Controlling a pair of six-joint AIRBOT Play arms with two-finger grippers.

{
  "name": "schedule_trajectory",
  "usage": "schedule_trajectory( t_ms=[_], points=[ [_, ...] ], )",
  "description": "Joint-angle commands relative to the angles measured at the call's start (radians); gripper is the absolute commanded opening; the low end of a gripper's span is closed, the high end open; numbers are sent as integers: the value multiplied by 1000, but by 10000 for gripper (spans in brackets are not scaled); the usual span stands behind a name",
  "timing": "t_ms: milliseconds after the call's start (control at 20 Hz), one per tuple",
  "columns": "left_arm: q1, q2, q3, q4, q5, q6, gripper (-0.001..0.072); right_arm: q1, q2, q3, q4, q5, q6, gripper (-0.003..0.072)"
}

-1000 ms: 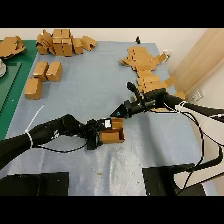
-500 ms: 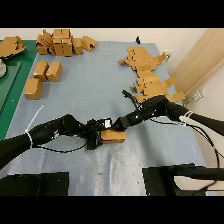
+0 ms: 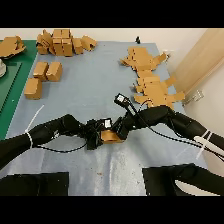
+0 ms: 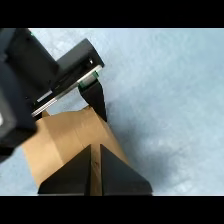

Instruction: Fold the box.

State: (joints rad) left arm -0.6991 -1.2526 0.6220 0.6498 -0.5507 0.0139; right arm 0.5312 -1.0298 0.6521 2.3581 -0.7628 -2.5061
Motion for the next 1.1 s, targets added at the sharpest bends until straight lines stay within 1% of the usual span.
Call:
schedule_trajectory(
  t_ms=[0, 50, 100, 150, 200, 350, 450, 500, 550, 600, 800, 950, 1050],
  points=[
    [0, 0, 0, 0, 0, 0, 460, 65, 47, 6, -121, 45, -35, 104],
    [0, 0, 0, 0, 0, 0, 460, 80, 53, 6, -118, 27, -80, 104],
    [0, 0, 0, 0, 0, 0, 460, 101, 58, 6, -119, 11, -126, 146],
    [0, 0, 0, 0, 0, 0, 460, 122, 64, 6, -120, -3, -161, 268],
    [0, 0, 0, 0, 0, 0, 460, 138, 67, 5, -148, -10, -169, 299],
    [0, 0, 0, 0, 0, 0, 460, 144, 79, 3, -224, -42, -169, 301],
    [0, 0, 0, 0, 0, 0, 460, 144, 80, 3, -268, -39, -175, 304],
    [0, 0, 0, 0, 0, 0, 460, 144, 80, 3, -296, -27, -200, 331],
    [0, 0, 0, 0, 0, 0, 460, 144, 80, 3, -314, -12, -235, 449],
    [0, 0, 0, 0, 0, 0, 460, 144, 80, 3, -317, -4, -269, 452],
    [0, 0, 0, 0, 0, 0, 460, 146, 84, 3, -322, 11, -288, 451],
    [0, 0, 0, 0, 0, 0, 460, 163, 90, 3, -373, 40, -288, 449],
    [0, 0, 0, 0, 0, 0, 460, 163, 90, 3, -373, 40, -288, 417]
  ],
)
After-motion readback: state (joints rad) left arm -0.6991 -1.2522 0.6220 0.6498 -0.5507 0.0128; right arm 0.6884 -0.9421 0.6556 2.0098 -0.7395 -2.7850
